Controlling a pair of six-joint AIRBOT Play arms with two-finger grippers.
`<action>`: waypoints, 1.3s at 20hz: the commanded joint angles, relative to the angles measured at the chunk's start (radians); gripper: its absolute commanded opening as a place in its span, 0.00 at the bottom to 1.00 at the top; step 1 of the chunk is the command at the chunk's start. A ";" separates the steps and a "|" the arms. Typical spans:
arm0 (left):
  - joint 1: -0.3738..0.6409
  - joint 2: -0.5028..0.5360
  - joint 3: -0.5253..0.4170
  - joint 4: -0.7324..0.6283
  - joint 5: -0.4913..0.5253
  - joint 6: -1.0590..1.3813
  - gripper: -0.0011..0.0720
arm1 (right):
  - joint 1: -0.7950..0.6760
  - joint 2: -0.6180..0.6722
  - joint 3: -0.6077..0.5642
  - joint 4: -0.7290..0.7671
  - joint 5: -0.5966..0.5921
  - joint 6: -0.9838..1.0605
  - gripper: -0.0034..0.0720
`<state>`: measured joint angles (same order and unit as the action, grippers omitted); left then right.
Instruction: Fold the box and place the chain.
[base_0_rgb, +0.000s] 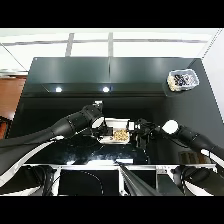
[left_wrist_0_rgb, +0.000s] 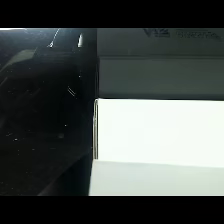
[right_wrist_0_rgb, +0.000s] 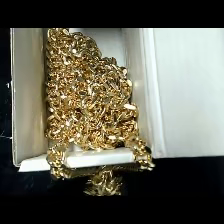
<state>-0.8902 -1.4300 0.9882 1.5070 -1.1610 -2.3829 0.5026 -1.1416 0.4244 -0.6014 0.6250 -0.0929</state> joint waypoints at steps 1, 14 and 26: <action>0.000 -0.001 0.000 -0.001 0.004 0.000 0.06 | 0.001 0.000 0.000 -0.038 0.002 0.022 0.22; 0.000 -0.001 0.000 -0.001 0.004 0.000 0.06 | -0.004 0.312 0.044 -0.170 0.152 0.431 0.21; 0.000 -0.001 0.000 -0.001 0.034 0.000 0.06 | 0.023 0.386 0.148 -0.036 0.200 0.846 0.93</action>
<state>-0.8902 -1.4300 0.9882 1.5059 -1.1366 -2.3829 0.5236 -0.7521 0.5674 -0.6186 0.8612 0.6506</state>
